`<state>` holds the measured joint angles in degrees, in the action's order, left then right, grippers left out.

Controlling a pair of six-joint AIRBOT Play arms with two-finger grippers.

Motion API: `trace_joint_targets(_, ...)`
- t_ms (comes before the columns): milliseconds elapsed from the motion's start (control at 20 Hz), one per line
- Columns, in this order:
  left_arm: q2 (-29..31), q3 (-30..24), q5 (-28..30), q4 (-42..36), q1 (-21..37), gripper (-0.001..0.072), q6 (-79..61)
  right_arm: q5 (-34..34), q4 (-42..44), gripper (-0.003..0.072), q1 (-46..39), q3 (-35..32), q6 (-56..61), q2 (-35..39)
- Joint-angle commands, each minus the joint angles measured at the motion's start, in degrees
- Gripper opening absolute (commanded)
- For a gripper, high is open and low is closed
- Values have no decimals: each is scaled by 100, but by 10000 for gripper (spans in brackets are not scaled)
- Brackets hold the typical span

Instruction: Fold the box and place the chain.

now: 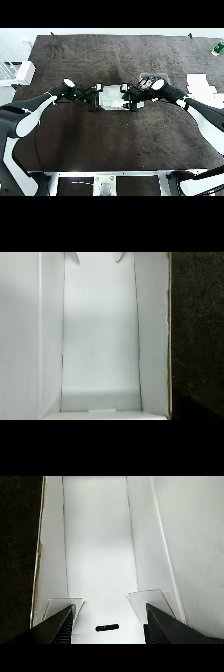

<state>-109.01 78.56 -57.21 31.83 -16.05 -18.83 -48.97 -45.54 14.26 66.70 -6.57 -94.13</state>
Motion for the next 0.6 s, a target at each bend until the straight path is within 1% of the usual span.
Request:
trace_joint_targets(0,2,4,-2,0,-2,468,-2,50,9,574,4,0,7,-4)
trace_joint_targets(50,2,4,-2,0,-2,468,-2,50,4,614,0,0,24,-2)
trace_joint_targets(200,2,4,-2,0,-2,469,0,44,-20,613,-15,0,363,-2)
trace_joint_targets(250,0,4,-2,0,-2,468,0,31,-85,540,-15,0,409,4)
trace_joint_targets(300,2,4,-2,0,-2,468,0,31,-249,326,-15,0,560,31)
trace_joint_targets(350,2,4,-2,0,-2,469,2,31,-540,182,-15,2,890,74)
trace_joint_targets(400,2,4,-2,0,-2,469,2,28,-883,54,-15,0,1272,146)
trace_joint_targets(450,2,4,-2,0,-2,469,2,31,-1268,16,-20,2,1681,243)
trace_joint_targets(550,0,4,0,0,-2,469,7,33,-1738,16,-83,17,2177,476)
